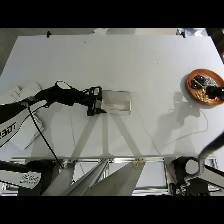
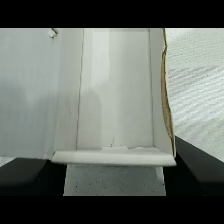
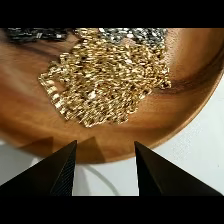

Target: Fold the box and place the chain.

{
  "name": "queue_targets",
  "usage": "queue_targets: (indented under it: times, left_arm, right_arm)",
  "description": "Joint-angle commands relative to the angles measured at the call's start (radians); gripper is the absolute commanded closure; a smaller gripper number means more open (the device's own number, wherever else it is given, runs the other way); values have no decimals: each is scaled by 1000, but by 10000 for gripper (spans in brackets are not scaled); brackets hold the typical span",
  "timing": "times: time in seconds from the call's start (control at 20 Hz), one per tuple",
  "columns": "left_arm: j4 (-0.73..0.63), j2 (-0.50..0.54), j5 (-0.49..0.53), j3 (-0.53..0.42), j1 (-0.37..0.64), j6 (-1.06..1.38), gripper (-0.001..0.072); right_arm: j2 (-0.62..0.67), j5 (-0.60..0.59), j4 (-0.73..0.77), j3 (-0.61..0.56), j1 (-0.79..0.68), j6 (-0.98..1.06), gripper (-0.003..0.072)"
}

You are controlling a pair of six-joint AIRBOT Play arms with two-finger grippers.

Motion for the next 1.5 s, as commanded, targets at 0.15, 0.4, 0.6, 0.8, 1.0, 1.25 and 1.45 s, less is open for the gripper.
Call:
queue_targets:
  times: [0.15,0.4,0.6,0.8,1.0,1.25,1.45]
  left_arm:
    - [0,0,0,0,0,0,692]
    - [0,0,0,0,0,0,692]
    - [0,0,0,0,0,0,692]
    - [0,0,0,0,0,0,692]
    - [0,0,0,0,0,0,692]
    - [0,0,0,0,0,0,692]
    - [0,0,0,0,0,0,692]
  right_arm:
    - [-190,-154,123,0,-50,-28,282]
    - [-217,-131,124,0,-50,-28,675]
    - [-130,-60,124,0,-44,-89,675]
    - [17,60,127,0,15,-131,675]
    - [139,198,149,0,120,-131,675]
    - [187,329,203,0,310,-109,675]
    - [187,327,259,0,500,-66,675]
